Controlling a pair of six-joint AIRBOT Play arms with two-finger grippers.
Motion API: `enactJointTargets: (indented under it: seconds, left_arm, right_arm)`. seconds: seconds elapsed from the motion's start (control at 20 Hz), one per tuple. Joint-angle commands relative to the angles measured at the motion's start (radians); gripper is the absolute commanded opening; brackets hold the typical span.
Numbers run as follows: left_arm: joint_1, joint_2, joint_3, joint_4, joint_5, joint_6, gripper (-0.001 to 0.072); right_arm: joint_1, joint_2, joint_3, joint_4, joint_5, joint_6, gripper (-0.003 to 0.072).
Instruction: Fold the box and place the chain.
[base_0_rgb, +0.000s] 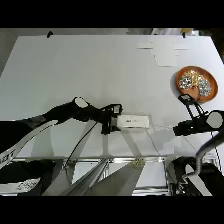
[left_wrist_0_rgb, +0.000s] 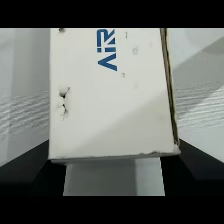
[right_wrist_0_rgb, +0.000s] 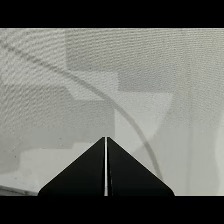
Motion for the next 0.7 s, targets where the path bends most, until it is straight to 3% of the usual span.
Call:
enactJointTargets:
  seconds: [0.0, 0.2, 0.4, 0.65]
  left_arm:
    - [0.059, 0.119, 0.001, 0.096, 0.005, -0.109, 0.0207]
    - [0.240, 0.317, 0.001, 0.311, -0.011, -0.499, 0.0207]
    - [0.491, 0.484, 0.000, 0.626, -0.121, -0.941, 0.0206]
    - [0.779, 0.508, 0.000, 0.945, -0.186, -1.393, 0.0207]
  right_arm:
    - [0.000, -0.001, -0.001, 0.000, 0.000, 0.000, 0.0016]
    - [0.000, -0.001, -0.001, 0.000, 0.000, 0.000, 0.0016]
    - [0.000, -0.001, -0.001, 0.000, 0.000, 0.000, 0.0016]
    - [0.000, -0.001, -0.001, 0.000, 0.000, 0.000, 0.0016]
